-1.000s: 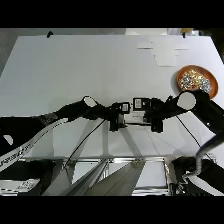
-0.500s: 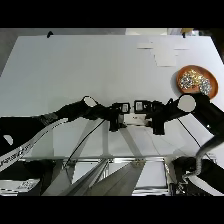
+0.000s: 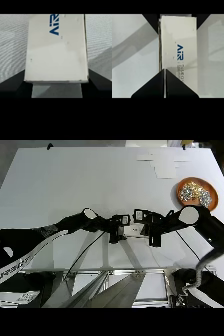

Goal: Fold the box and place the chain.

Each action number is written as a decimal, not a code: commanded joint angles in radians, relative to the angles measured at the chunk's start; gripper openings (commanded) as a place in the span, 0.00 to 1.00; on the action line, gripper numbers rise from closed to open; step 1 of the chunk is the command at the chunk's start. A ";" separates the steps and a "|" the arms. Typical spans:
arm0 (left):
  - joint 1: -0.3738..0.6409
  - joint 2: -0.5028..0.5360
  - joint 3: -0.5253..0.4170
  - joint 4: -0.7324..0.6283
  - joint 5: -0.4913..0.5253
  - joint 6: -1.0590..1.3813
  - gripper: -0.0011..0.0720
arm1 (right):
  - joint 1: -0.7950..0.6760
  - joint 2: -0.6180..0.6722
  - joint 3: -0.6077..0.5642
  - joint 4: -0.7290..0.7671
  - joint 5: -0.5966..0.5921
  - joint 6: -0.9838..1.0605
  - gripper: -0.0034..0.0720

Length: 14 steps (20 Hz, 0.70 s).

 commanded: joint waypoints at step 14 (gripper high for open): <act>0.000 0.000 0.000 0.000 0.001 -0.001 0.47 | 0.001 -0.054 -0.018 -0.005 -0.013 0.051 0.07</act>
